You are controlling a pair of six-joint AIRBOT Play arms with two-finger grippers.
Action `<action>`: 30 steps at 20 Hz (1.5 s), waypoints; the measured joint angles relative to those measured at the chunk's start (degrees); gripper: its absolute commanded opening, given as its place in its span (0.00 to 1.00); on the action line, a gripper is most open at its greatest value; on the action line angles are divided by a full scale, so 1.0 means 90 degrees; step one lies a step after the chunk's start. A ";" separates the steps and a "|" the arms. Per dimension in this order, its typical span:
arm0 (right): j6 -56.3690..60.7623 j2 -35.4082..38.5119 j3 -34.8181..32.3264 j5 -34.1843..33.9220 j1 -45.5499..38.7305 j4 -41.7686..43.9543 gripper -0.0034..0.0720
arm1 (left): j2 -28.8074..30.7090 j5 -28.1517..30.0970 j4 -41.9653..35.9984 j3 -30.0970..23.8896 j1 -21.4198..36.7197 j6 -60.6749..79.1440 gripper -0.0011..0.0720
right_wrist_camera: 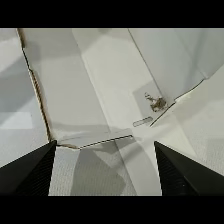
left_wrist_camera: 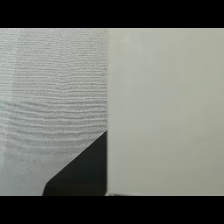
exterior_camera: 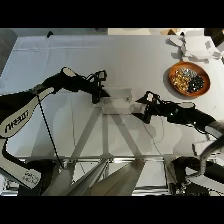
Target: Fold the box and place the chain.
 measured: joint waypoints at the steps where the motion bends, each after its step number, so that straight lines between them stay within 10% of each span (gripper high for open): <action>1: -0.0002 -0.0010 0.0000 0.0002 0.0000 0.0005 0.95 | 0.0000 0.0000 0.0000 0.0000 0.0000 0.0000 0.03; 30: 0.0381 0.0593 -0.0250 -0.0986 0.0588 -0.0262 0.95 | 0.0000 0.0000 0.0000 0.0000 0.0000 0.0000 0.03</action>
